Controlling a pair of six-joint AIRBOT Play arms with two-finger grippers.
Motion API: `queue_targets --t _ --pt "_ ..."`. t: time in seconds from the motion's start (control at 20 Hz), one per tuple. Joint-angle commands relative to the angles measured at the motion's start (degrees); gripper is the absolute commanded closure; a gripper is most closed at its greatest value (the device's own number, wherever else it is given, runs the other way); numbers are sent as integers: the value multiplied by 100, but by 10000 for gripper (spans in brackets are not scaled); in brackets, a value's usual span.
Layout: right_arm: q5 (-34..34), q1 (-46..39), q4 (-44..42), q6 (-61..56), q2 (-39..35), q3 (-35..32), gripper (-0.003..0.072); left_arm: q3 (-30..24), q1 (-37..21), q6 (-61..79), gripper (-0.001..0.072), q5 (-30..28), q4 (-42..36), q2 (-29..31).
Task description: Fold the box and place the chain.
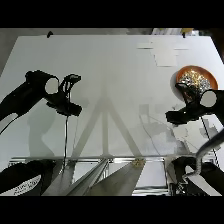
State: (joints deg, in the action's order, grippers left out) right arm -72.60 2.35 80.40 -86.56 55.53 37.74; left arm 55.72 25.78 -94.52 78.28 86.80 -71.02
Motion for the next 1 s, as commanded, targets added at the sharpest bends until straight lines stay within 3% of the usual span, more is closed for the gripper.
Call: queue_targets --t 0.0,0.55,0.8,0.95 --pt "-2 2 -2 -2 -4 -2 671 -2 -4 2 701 0 2 2" --pt "116 2 -7 -2 -4 -2 671 -2 -4 2 701 0 2 2" --pt "1770 2 72 7 -4 -2 670 -4 -4 2 701 0 2 2" --pt "1838 2 177 26 -4 -2 670 -2 -4 2 701 0 2 2"
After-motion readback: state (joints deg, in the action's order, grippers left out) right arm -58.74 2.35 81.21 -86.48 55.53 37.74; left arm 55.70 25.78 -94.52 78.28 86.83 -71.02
